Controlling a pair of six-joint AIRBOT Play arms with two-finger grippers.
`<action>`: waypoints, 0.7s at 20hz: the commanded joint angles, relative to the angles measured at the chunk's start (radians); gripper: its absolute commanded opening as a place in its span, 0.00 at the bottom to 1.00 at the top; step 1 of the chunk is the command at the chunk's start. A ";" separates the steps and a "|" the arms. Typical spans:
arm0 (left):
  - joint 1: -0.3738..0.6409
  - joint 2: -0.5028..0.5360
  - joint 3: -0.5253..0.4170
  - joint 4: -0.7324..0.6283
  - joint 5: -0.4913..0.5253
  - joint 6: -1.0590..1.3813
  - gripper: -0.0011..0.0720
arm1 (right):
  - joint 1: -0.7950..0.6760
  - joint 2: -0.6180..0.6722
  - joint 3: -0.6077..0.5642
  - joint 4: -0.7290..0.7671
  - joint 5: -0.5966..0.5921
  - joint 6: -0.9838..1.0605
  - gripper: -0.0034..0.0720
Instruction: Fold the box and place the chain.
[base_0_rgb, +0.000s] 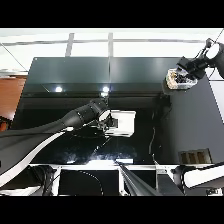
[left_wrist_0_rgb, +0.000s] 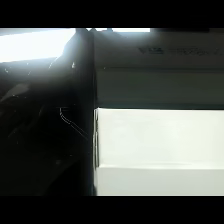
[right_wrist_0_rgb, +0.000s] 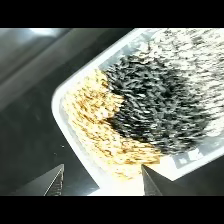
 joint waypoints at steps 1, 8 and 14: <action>0.000 -0.001 0.001 0.000 -0.008 0.000 0.05 | -0.017 -0.094 0.103 0.088 0.056 0.201 0.76; 0.000 -0.001 0.001 0.001 -0.005 0.000 0.05 | -0.037 -0.136 0.103 0.122 0.002 0.288 0.76; 0.000 -0.001 0.001 0.000 -0.005 0.000 0.05 | -0.037 -0.189 0.103 0.137 0.006 0.280 0.76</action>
